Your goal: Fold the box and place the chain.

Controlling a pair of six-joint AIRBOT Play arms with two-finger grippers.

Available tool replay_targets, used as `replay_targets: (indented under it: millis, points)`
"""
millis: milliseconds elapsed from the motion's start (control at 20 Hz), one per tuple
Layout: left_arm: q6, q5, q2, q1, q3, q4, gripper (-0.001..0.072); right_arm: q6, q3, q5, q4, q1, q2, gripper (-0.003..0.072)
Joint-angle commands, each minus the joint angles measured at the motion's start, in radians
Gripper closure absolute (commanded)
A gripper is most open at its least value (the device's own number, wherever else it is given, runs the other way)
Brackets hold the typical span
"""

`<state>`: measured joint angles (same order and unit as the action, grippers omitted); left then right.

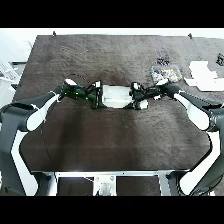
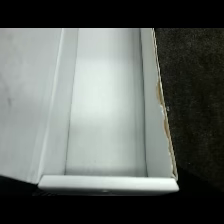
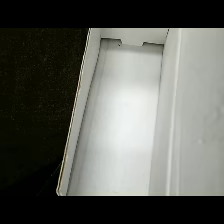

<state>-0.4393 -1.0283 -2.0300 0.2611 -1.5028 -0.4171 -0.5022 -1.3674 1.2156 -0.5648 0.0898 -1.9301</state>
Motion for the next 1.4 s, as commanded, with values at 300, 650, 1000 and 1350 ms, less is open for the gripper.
replay_targets:
  millis: [300,650,1000,1350]
  points:
    - [0.001,-0.001,0.0,0.0,0.0,0.003,0.047,0.0,0.0,0.001,0.0,0.001,0.0,0.0137]
    - [0.001,-0.002,0.0,0.0,0.0,0.003,0.047,0.0,0.0,0.001,0.001,0.001,0.0,0.0137]
    - [0.001,-0.001,0.0,0.0,0.0,0.003,0.047,0.008,-0.002,0.041,0.052,-0.005,0.007,-0.0034]
    - [0.005,-0.002,0.0,0.0,0.0,0.003,0.047,0.012,-0.002,0.06,0.022,-0.081,0.02,-0.0034]
